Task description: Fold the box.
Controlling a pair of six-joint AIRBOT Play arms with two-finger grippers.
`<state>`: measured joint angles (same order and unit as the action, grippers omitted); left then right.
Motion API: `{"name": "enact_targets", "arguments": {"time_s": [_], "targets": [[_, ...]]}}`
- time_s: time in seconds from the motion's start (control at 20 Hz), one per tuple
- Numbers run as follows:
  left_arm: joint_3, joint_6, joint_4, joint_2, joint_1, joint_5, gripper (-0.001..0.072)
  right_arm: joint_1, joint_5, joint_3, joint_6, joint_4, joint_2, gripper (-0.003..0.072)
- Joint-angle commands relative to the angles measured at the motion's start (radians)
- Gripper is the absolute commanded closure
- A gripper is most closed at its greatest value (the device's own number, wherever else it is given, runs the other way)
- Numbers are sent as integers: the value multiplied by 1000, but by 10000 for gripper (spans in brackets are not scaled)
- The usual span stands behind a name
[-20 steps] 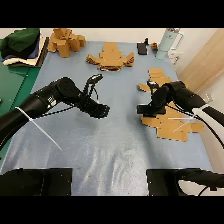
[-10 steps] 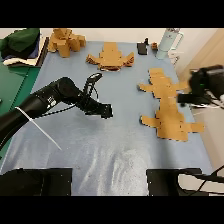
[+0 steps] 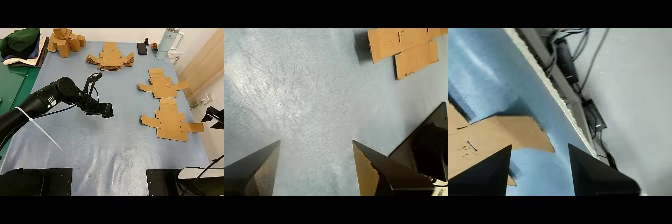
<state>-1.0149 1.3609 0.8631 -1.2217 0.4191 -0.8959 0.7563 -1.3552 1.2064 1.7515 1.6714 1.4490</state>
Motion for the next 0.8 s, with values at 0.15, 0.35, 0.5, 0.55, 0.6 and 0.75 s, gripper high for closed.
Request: {"name": "enact_targets", "arguments": {"time_s": [0.15,0.35,0.5,0.55,0.6,0.75], "targets": [[0,-1,-3,0,-1,-6,24,62,-69,1,203,180,116,185],[0,-1,-3,0,-1,-23,24,58,-145,2,317,349,121,473],[0,-3,-6,0,-1,-29,24,32,-224,2,344,494,99,683],[0,-3,-7,0,-1,-29,24,14,-245,1,343,522,90,683],[0,-3,-7,0,-1,-29,24,-8,-268,0,343,555,82,683],[0,-3,-12,0,-1,-26,25,-105,-251,-65,342,679,20,684]]}}
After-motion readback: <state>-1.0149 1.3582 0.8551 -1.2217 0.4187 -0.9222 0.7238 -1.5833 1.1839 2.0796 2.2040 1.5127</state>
